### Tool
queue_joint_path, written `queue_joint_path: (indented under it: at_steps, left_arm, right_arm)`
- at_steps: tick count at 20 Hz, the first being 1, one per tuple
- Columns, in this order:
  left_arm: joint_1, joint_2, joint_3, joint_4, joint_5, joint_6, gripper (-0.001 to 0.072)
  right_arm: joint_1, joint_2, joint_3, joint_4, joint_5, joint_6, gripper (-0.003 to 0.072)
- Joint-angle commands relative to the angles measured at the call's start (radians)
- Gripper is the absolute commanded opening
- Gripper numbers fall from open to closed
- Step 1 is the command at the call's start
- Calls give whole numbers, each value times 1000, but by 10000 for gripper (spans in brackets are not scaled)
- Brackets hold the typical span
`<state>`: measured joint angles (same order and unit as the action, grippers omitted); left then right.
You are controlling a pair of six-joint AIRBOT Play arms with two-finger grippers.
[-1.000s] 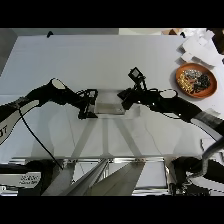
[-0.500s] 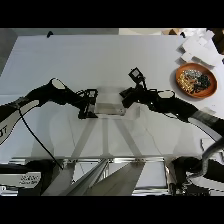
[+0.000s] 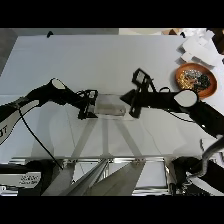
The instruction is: Fold the box and place the chain.
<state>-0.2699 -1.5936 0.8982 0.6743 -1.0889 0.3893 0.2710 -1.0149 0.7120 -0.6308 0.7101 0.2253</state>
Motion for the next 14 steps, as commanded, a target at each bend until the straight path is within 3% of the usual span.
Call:
queue_joint_path:
  at_steps: [1,3,6,10,13,14]
  left_arm:
    - [0,0,1,-2,1,-1,335]
    - [0,0,1,-1,1,-1,335]
    - [0,0,1,-2,1,-1,335]
    - [0,0,1,-2,1,-1,335]
    - [0,0,1,-2,0,-1,335]
    - [0,0,1,-2,1,-1,335]
  right_arm:
    - [-4,60,-7,-386,176,98,10]
    - [-35,58,-53,-394,154,87,10]
    - [-63,30,-112,-380,2,84,10]
    - [-63,-102,-112,-326,-153,62,10]
    - [-57,-184,-112,-299,-151,-23,22]
    - [-50,-193,-112,-298,-148,-56,65]
